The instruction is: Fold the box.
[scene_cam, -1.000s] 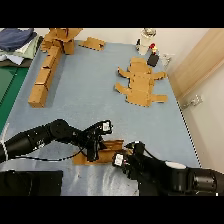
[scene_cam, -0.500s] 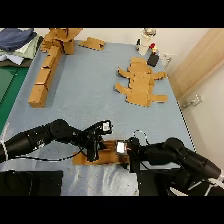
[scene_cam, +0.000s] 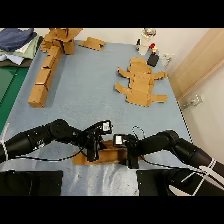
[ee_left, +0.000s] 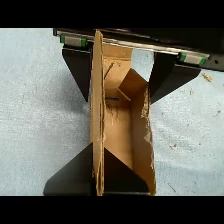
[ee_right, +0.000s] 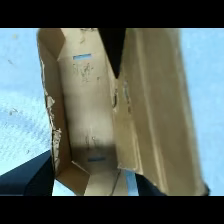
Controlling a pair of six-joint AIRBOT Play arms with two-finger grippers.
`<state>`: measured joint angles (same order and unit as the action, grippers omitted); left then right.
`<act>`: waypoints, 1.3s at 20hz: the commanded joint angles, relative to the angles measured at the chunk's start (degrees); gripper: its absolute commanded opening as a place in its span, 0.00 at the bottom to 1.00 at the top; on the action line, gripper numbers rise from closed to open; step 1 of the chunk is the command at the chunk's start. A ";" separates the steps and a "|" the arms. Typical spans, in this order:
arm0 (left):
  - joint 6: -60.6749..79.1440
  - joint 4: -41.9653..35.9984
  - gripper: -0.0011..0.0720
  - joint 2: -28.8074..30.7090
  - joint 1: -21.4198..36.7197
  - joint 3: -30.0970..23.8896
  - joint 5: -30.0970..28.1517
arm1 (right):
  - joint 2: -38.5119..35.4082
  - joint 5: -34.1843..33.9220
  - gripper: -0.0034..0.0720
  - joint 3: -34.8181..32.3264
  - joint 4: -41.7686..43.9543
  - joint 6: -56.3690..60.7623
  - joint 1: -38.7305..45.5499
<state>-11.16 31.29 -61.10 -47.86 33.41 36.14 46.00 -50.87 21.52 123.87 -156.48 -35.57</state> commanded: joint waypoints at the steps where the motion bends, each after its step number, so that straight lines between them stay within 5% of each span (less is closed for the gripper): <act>1: 0.00 0.00 0.03 -0.02 0.00 0.00 -0.02 | 0.24 -1.97 0.99 0.17 -0.09 -0.48 0.28; 10: 0.00 0.00 0.03 -0.02 0.00 0.00 -0.02 | 6.12 2.84 0.97 0.17 -0.55 -5.11 0.26; 26: 0.00 0.00 0.03 -0.02 0.00 0.00 -0.02 | 6.19 3.23 0.88 -0.72 0.00 -6.19 0.26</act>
<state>-11.16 31.29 -61.10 -47.86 33.41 36.14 52.14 -47.66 20.88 123.70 -162.50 -35.24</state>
